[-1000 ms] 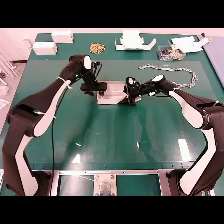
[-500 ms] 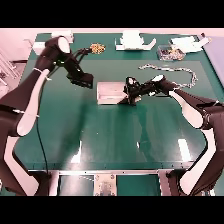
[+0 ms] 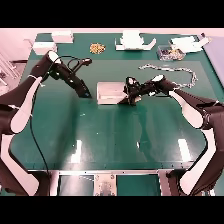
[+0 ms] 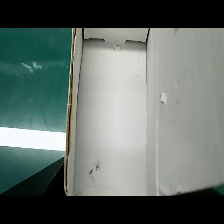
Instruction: Fold the box and place the chain.
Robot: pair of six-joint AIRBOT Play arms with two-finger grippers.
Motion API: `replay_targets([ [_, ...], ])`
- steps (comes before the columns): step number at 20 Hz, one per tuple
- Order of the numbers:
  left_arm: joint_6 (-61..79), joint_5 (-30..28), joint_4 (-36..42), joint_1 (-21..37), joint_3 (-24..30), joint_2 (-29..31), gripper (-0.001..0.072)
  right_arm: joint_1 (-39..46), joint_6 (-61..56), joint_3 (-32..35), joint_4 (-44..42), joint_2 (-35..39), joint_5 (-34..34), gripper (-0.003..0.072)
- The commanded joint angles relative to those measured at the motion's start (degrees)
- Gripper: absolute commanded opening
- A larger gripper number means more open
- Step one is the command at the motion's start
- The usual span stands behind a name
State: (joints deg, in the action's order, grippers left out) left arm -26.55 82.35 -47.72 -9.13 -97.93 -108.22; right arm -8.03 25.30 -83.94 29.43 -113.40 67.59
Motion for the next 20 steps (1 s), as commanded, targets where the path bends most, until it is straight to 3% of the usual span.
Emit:
replay_targets([
  [1,32.48,-6.93,15.61,0.85,8.00,-0.02,0.0720,-0.04,-0.02,-0.02,-0.02,0.02,0.00,0.0520],
  [5,40.68,-11.47,16.44,1.31,12.07,-0.02,0.0720,-0.04,-0.02,0.00,0.00,0.02,0.00,0.0521],
  [16,49.33,-16.76,16.44,1.31,12.39,-1.75,0.0720,-0.04,-0.02,-0.02,0.00,0.02,0.00,0.0521],
  [20,49.57,-13.14,19.28,1.31,12.39,-2.80,0.0720,-0.04,-0.02,-0.02,0.00,0.02,0.00,0.0520],
])
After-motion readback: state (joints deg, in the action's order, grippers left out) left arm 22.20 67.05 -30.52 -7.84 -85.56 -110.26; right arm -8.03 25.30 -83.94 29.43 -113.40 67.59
